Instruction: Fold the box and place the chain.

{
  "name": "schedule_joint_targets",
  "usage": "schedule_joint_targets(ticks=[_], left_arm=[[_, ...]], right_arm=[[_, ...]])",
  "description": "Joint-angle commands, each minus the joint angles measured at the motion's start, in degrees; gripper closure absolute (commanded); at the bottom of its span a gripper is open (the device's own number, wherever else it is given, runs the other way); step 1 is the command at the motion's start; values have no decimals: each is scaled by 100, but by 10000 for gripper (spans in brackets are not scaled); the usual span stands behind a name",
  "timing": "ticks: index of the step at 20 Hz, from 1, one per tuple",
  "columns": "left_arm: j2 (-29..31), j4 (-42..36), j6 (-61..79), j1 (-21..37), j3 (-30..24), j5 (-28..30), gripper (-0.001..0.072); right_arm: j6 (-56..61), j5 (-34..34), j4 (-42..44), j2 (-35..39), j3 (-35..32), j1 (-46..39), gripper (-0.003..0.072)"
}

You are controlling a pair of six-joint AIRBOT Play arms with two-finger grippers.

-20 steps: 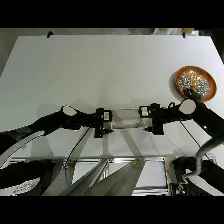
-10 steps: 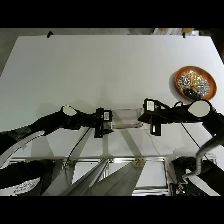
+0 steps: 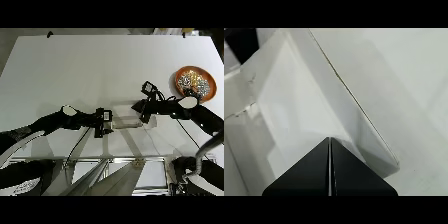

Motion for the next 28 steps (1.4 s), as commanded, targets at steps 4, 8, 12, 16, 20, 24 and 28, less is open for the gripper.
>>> schedule_joint_targets(ticks=[4,8,12,16,20,24,28], left_arm=[[2,4,11,-2,-2,0,567],[2,4,11,-2,-4,0,567],[2,4,11,-4,-4,0,567],[2,4,11,-2,-4,2,567],[2,2,11,-4,-2,0,567],[2,0,11,-4,-2,0,567],[2,0,11,-2,-2,0,567]], right_arm=[[20,-177,262,-420,4,0,667],[310,-151,-109,-420,4,-2,667],[433,-33,-166,-184,7,-2,667],[927,133,-487,573,7,-2,667],[1228,986,-2041,1425,7,0,667],[1683,2514,-3357,1657,4,0,666],[1947,2844,-4363,1659,4,0,666]])
